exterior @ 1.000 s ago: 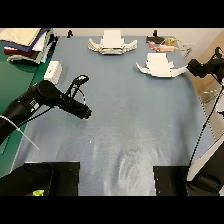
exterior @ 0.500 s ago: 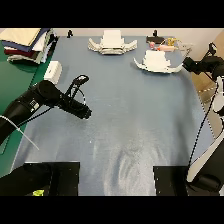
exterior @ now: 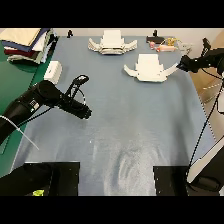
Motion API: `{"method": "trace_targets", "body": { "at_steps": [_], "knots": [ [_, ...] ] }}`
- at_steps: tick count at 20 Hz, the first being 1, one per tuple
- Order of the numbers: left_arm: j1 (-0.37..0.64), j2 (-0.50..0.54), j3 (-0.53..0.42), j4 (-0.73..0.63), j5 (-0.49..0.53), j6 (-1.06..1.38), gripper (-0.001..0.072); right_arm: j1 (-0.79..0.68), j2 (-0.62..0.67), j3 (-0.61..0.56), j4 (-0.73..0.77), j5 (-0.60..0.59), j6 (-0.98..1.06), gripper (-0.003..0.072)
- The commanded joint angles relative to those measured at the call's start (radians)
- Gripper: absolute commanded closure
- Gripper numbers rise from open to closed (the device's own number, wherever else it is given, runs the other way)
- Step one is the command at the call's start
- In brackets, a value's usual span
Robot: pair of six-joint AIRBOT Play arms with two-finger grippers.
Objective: Fold the box.
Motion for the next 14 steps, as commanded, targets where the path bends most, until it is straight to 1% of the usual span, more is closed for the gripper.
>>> {"method": "trace_targets", "body": {
  "at_steps": [1, 2, 4, 8, 10, 14],
  "knots": [
    [0.000, 0.001, 0.000, 0.000, 0.000, 0.000, 0.0695, 0.049, 0.037, -0.054, 0.015, -0.185, 0.032, 0.0689],
    [0.000, 0.001, 0.000, 0.000, 0.000, 0.000, 0.0695, 0.072, 0.051, -0.078, 0.016, -0.200, 0.042, 0.0690],
    [0.000, 0.001, 0.000, 0.000, 0.000, 0.000, 0.0695, 0.128, 0.113, -0.164, 0.013, -0.196, 0.055, 0.0690],
    [0.000, 0.001, 0.000, 0.000, 0.000, 0.000, 0.0695, 0.223, 0.311, -0.412, -0.005, -0.116, 0.086, 0.0690],
    [0.000, 0.001, 0.000, 0.000, 0.000, 0.000, 0.0696, 0.254, 0.437, -0.569, -0.018, -0.077, 0.103, 0.0690],
    [0.000, 0.001, 0.000, 0.000, 0.000, 0.000, 0.0695, 0.300, 0.764, -0.953, -0.050, 0.013, 0.153, 0.0690]
  ]
}}
